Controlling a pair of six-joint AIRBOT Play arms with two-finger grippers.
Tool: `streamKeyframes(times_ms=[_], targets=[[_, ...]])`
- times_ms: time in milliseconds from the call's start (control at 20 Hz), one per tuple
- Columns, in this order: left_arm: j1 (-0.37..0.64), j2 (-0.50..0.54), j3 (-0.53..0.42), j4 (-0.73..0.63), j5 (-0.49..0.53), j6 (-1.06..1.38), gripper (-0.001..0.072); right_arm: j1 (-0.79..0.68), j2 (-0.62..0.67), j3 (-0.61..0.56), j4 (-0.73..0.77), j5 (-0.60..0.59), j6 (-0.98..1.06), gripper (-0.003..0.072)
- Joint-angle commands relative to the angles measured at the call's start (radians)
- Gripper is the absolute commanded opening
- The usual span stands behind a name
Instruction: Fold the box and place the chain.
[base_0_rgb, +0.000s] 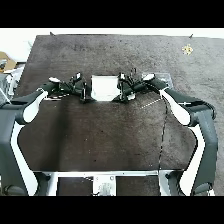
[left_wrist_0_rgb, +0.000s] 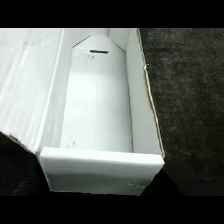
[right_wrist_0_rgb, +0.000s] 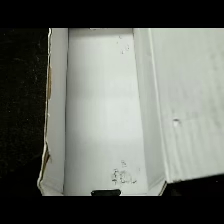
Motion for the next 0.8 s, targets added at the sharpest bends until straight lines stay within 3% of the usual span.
streamKeyframes(times_ms=[0, 750], targets=[[-0.012, -0.007, 0.0, -0.008, 0.011, 0.033, 0.0707, 0.001, 0.001, 0.0, 0.0, 0.0, 0.0, 0.0444], [-0.016, -0.013, 0.0, -0.021, 0.009, 0.052, 0.0707, 0.001, 0.001, 0.0, 0.0, 0.0, 0.0, 0.0444]])
